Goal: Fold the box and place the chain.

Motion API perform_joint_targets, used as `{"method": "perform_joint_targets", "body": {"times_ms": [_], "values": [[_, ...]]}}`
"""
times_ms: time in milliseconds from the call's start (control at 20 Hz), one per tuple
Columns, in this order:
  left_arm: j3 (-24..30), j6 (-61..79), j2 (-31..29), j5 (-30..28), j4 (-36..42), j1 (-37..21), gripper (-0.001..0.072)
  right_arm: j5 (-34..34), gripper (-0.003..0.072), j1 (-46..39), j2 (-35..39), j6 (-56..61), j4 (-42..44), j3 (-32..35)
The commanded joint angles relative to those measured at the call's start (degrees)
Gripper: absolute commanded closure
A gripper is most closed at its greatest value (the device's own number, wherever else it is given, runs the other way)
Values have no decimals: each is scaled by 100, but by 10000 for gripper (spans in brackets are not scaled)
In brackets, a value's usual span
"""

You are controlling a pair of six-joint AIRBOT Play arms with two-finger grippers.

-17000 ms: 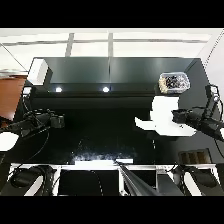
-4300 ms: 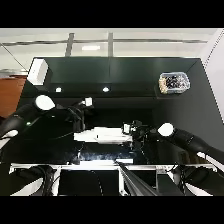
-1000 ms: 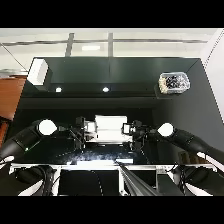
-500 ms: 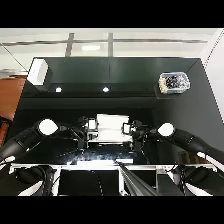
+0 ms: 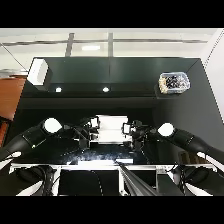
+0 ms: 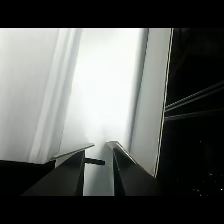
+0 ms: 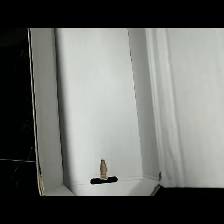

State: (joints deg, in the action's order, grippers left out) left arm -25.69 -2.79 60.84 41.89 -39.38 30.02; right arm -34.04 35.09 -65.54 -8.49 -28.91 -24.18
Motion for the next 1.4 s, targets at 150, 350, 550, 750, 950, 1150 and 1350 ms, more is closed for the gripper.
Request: {"method": "perform_joint_targets", "body": {"times_ms": [150, 350, 550, 750, 950, 1150, 1350], "values": [[2, 28, 66, 9, 258, 9, 334, -2, 158, 4, -2, 7, 7, -4], [2, 378, 90, 20, 369, 9, 360, -2, 158, 2, -2, 7, 7, -4], [2, 396, 87, 39, 334, -4, 384, -2, 158, 4, -2, 7, 7, -4], [-4, -332, -192, 114, -142, -249, 681, -4, 158, 2, -2, 7, 7, -4], [-4, -2302, -1198, 553, -1187, -1147, 680, -4, 158, 2, -2, 4, 7, -4], [2, -5099, -1880, 1008, -2055, -2629, 679, -4, 158, 2, -2, 4, 7, -4], [225, -6413, -1784, 1307, -1980, -3783, 678, -4, 158, 2, -2, 4, 7, -4]]}}
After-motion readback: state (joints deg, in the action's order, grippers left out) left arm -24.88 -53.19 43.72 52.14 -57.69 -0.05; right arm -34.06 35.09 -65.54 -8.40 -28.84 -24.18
